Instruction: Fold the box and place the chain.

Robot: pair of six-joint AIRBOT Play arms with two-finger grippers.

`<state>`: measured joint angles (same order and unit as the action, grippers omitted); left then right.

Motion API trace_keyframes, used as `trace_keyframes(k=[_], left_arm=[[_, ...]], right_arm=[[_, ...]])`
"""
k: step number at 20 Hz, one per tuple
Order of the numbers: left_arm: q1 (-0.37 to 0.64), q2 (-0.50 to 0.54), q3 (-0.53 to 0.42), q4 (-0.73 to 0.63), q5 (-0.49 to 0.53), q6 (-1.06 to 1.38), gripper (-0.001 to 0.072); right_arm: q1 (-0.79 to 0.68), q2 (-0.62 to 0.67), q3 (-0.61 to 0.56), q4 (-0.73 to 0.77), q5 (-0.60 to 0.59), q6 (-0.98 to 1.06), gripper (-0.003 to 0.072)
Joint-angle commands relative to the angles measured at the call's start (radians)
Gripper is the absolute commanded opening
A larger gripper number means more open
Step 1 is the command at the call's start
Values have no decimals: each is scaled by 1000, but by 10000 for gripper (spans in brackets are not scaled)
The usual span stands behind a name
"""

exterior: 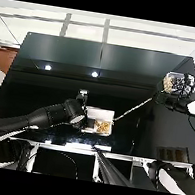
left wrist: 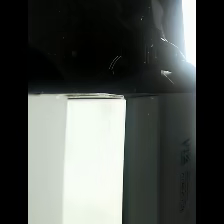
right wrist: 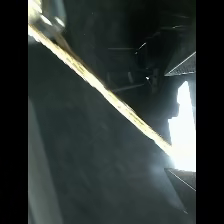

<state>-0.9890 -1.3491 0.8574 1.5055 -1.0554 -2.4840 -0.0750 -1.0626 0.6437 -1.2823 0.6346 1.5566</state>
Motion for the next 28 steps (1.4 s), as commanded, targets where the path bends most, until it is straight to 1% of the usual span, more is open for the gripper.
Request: trace_keyframes(k=[1,5,6,7,8,10,11,12,13,16,19,22,25,28], left_arm=[[1,1,0,1,-2,0,31],[1,1,0,0,-2,0,31],[1,1,0,0,-2,0,31],[1,1,0,0,-2,0,31],[1,1,0,0,-2,0,31],[1,1,0,2,0,0,31],[1,1,0,2,0,0,31],[1,1,0,2,0,0,31],[1,1,0,3,0,0,31],[1,0,0,5,0,0,31],[1,0,0,5,0,0,31],[1,1,0,4,0,0,31],[1,1,0,4,0,0,31],[1,0,0,5,2,0,31]], right_arm=[[-14,-159,54,-16,-145,101,708],[-31,-298,161,-17,-146,185,701],[-36,-318,179,-16,-146,198,647],[-37,-330,190,-16,-156,211,572],[-37,-337,191,-15,-174,214,531],[-37,-356,191,-15,-177,220,528],[-37,-362,191,-14,-175,220,497],[-37,-362,191,-10,-168,220,257],[-37,-362,191,-8,-158,219,43],[-37,-338,191,-2,-86,174,32],[-37,-270,191,-6,-30,79,32],[-43,-159,191,-12,50,-1,31],[-84,-18,192,-12,132,-53,31],[-140,127,216,13,311,-103,31]])
